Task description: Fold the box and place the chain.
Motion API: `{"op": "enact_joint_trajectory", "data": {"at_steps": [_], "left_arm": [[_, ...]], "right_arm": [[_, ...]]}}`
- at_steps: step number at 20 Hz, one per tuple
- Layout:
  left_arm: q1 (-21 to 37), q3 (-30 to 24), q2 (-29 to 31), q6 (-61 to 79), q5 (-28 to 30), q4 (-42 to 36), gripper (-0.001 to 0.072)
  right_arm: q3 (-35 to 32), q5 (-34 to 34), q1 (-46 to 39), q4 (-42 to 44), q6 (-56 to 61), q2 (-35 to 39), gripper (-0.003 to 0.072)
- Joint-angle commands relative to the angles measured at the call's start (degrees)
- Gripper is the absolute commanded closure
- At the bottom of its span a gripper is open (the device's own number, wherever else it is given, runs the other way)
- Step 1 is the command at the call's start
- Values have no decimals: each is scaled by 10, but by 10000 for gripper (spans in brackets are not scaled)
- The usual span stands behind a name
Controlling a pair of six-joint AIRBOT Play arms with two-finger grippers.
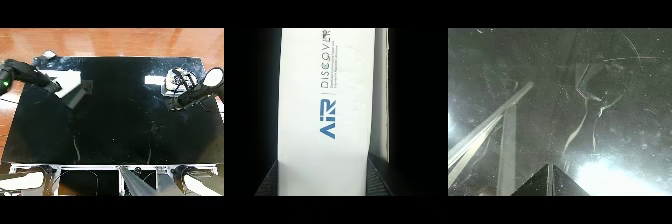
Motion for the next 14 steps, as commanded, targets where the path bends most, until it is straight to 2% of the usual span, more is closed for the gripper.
{"op": "enact_joint_trajectory", "data": {"at_steps": [1,5,10,12,14], "left_arm": [[91,77,-59,-16,-28,0,580],[144,216,-178,-57,-22,0,581],[161,393,-322,-125,65,4,580],[159,428,-353,-139,99,4,579],[155,440,-364,-139,127,3,568]], "right_arm": [[0,0,0,7,0,0,655],[0,0,0,38,1,0,655],[0,-17,0,71,4,0,654],[0,-25,0,77,7,0,654],[0,-25,0,78,7,0,654]]}}
